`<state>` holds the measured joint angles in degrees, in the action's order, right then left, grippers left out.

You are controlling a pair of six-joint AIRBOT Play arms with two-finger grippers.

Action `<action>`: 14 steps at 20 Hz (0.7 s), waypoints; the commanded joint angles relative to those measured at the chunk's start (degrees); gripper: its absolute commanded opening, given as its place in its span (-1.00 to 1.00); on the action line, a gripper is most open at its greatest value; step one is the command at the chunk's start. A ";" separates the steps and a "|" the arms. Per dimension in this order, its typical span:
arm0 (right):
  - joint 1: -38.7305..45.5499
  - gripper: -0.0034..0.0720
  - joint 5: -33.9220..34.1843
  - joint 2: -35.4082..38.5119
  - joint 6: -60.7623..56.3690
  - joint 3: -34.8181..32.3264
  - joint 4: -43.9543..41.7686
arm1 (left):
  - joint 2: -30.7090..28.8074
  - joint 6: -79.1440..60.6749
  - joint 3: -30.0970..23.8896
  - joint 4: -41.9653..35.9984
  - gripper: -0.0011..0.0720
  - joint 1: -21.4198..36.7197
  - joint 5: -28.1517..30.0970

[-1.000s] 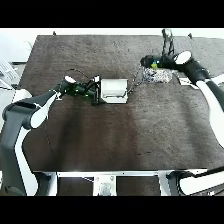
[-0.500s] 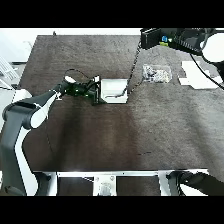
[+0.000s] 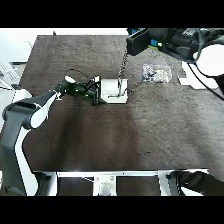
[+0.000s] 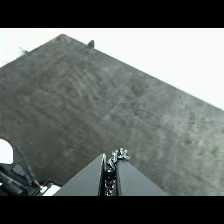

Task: Fold the box and place the chain.

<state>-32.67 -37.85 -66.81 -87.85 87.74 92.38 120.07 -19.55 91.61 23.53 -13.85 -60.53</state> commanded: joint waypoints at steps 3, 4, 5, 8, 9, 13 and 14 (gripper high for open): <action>-0.90 -0.90 0.37 -5.05 -0.68 -0.76 -0.24 | -0.04 0.00 0.02 0.00 0.01 0.02 0.02; -0.83 -0.90 0.48 -6.21 -1.29 -1.64 -0.22 | -0.04 0.00 0.02 0.00 0.01 0.02 0.02; -0.79 -0.90 0.79 -7.34 -1.75 -2.80 -0.20 | -0.04 0.00 0.02 0.00 0.01 0.02 0.02; -0.79 -0.90 6.19 -11.78 -1.97 -8.52 -0.22 | -0.04 0.00 0.02 0.00 0.01 0.02 0.02; -0.79 -0.90 9.11 -13.64 -3.34 -10.82 -0.22 | -0.04 0.00 0.02 0.00 0.01 0.02 0.02; 0.20 -0.81 15.96 -21.94 -6.14 -16.24 -0.24 | -0.04 0.00 0.02 0.00 0.01 0.02 0.04; 0.70 -0.39 15.98 -22.56 -6.69 -16.24 -0.22 | -0.04 0.00 0.02 0.00 0.01 0.02 0.02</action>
